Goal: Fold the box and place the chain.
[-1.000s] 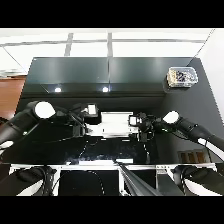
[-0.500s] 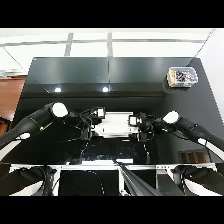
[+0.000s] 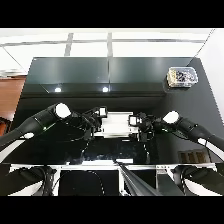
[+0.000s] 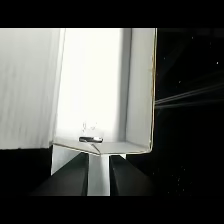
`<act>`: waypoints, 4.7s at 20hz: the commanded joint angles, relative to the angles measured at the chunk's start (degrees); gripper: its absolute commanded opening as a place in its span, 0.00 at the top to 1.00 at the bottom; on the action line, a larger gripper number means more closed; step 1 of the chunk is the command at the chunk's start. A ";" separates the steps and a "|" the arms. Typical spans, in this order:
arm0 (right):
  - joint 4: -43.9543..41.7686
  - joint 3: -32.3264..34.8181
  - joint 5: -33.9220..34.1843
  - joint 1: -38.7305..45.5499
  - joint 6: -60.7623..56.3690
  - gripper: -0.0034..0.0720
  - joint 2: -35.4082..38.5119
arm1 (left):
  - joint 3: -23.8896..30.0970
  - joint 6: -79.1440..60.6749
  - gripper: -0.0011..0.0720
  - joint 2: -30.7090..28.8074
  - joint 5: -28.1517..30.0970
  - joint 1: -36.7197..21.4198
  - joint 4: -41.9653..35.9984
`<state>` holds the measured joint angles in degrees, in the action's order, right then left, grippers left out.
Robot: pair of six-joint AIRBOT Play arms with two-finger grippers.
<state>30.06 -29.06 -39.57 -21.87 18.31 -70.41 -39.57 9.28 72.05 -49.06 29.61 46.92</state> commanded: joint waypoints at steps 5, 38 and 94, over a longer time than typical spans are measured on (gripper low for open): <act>-0.02 0.02 0.00 -0.04 -0.02 0.72 -0.04 | 0.37 0.04 0.77 0.63 2.51 0.33 -5.73; -0.02 0.02 0.00 -0.04 -0.02 0.72 -0.04 | 4.94 68.15 0.95 -5.66 -17.49 -32.17 -2.21; -0.04 0.02 0.17 -0.04 -0.09 0.72 -0.04 | -12.22 92.13 0.32 1.14 -10.27 3.19 12.00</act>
<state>30.06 -29.08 -39.53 -21.87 18.31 -70.41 -50.19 96.05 73.23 -59.40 30.83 54.11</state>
